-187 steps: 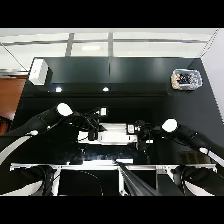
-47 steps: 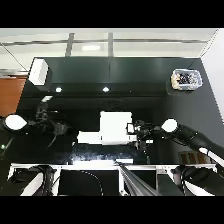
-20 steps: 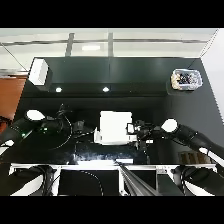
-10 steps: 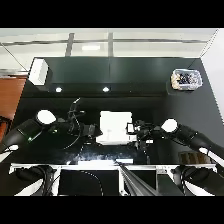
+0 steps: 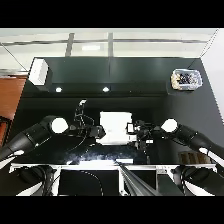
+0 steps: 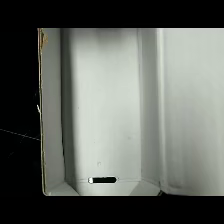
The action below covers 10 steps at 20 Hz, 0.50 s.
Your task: Fold the box and place the chain.
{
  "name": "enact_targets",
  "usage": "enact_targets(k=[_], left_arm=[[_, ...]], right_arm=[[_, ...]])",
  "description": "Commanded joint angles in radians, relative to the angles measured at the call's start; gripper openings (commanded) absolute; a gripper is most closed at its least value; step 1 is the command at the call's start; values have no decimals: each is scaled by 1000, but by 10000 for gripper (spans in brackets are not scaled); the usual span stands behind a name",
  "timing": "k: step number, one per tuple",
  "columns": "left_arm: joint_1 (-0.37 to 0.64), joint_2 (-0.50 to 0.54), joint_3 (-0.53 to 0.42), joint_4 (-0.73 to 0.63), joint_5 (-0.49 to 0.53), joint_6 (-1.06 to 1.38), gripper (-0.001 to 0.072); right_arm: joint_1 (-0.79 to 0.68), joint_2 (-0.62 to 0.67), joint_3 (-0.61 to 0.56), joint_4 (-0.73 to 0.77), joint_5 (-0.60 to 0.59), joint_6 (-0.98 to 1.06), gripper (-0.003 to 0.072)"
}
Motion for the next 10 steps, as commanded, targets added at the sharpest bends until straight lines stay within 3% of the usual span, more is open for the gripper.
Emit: enact_targets(k=[1, 6, 10], left_arm=[[-47, -8, 32, 132, 12, -166, 708], [-92, -93, 112, 159, -51, -216, 707], [-145, -176, 215, 364, -232, -419, 684]], right_arm=[[0, 0, 0, 0, 0, 1, 481], [0, 0, 0, 0, 0, 1, 481], [0, 0, 0, 0, 0, 1, 481]])
